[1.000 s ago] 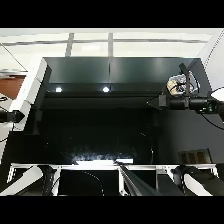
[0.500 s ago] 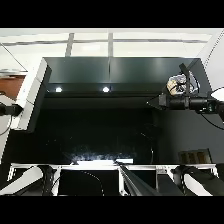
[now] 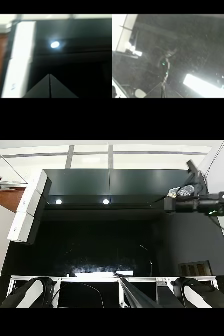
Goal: Fold the box and place the chain.
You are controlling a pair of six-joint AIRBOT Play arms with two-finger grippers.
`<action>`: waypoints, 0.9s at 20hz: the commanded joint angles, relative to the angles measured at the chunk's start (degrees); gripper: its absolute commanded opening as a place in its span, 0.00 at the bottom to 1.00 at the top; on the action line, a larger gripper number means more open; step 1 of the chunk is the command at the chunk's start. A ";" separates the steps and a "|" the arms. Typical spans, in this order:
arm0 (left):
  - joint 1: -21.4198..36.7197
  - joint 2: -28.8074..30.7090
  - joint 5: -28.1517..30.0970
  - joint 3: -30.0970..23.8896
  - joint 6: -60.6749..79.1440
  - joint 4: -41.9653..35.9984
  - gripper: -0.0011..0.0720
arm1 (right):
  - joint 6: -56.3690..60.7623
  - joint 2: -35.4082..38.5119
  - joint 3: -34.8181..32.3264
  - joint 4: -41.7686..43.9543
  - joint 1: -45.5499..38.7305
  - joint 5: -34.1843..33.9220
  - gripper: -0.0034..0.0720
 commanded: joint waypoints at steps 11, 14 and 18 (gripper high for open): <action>-45.33 16.11 8.72 -26.18 -46.77 34.27 0.04 | 30.69 20.15 -13.00 -46.58 0.61 -16.92 0.09; -45.38 10.54 8.92 -20.87 -46.80 36.48 0.05 | 30.27 17.77 -12.31 -46.71 0.61 -19.74 0.09; -45.40 8.26 8.74 -19.93 -46.77 36.46 0.05 | 30.03 17.57 -12.31 -46.60 0.61 -17.33 0.09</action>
